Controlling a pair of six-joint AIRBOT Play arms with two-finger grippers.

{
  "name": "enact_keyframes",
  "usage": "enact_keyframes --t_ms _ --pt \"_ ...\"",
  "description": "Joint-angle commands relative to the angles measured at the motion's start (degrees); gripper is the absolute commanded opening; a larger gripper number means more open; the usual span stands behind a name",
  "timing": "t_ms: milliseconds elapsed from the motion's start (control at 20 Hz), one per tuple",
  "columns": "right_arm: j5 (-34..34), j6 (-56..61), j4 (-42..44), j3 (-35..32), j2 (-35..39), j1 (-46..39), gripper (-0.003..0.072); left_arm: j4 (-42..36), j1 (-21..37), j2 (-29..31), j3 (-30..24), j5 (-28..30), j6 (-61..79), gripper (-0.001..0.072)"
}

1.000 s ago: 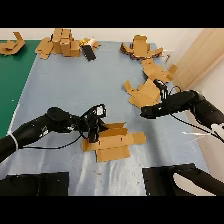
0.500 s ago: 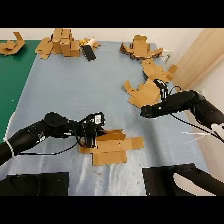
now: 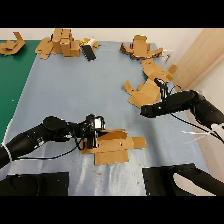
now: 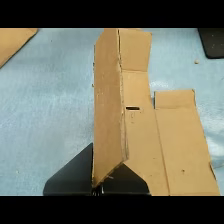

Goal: Fold the box.

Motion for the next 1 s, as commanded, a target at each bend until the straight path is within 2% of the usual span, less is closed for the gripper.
enact_keyframes --t_ms 0,450,700,950 --pt "0.2 0.0 0.0 0.0 0.0 0.0 0.0004 -2.8 -0.2 0.1 -1.4 0.6 3.3 0.0014" --pt "1.8 -0.2 0.0 0.0 0.0 0.8 0.0004 -4.3 -2.6 -0.1 -3.0 -0.7 6.1 0.0014" --pt "1.9 -0.6 0.0 0.0 0.0 0.8 0.0004 -4.2 -2.6 -2.6 -3.1 -5.0 4.7 0.0015" --pt "2.1 -1.0 0.0 0.0 0.0 0.8 0.0004 -3.9 -2.6 -2.6 -3.1 -6.4 3.5 0.0015"
